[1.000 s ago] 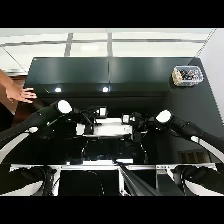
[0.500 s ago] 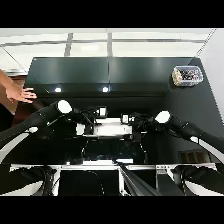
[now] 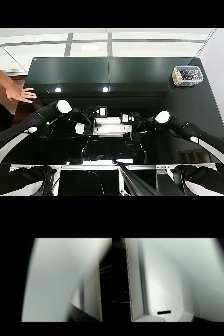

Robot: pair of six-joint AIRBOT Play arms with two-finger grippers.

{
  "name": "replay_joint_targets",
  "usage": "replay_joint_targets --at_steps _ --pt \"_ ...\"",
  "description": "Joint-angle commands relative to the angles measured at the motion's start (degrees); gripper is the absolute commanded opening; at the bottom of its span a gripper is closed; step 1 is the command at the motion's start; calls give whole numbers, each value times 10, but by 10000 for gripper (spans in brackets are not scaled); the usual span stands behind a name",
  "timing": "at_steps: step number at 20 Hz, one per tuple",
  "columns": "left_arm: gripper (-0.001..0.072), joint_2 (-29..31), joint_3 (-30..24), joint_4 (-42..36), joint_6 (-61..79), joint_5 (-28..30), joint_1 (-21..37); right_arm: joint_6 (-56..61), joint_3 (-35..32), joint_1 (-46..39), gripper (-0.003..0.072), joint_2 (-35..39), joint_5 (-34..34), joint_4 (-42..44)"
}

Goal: Fold the box and place the chain.

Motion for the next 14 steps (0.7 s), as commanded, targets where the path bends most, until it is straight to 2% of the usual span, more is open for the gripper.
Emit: replay_joint_targets --at_steps 1,2,5,6,7,8,9,10,11,12,14 --pt "631 33 9 5 -41 0 20 2 0 0 430 0 -1 0" --pt "711 53 9 20 -75 -2 30 2 0 0 430 0 -1 0" --pt "695 125 10 122 -200 -89 66 2 0 0 430 0 -1 0" --pt "652 147 10 153 -259 -122 76 2 0 0 430 0 -1 0" --pt "502 166 10 181 -332 -155 86 2 0 0 430 0 -1 0" --pt "241 177 10 191 -391 -184 93 2 0 0 430 0 -1 0" --pt "32 181 10 178 -423 -217 98 2 0 0 430 0 -1 0" --pt "28 178 7 140 -429 -250 98 2 0 0 430 0 -1 0" --pt "27 172 -2 68 -426 -268 98 2 0 0 430 0 -1 0" --pt "27 163 -16 -17 -415 -259 97 2 0 0 430 0 -1 0" --pt "27 140 -54 -194 -344 -176 97 2 0 0 430 0 -1 0"
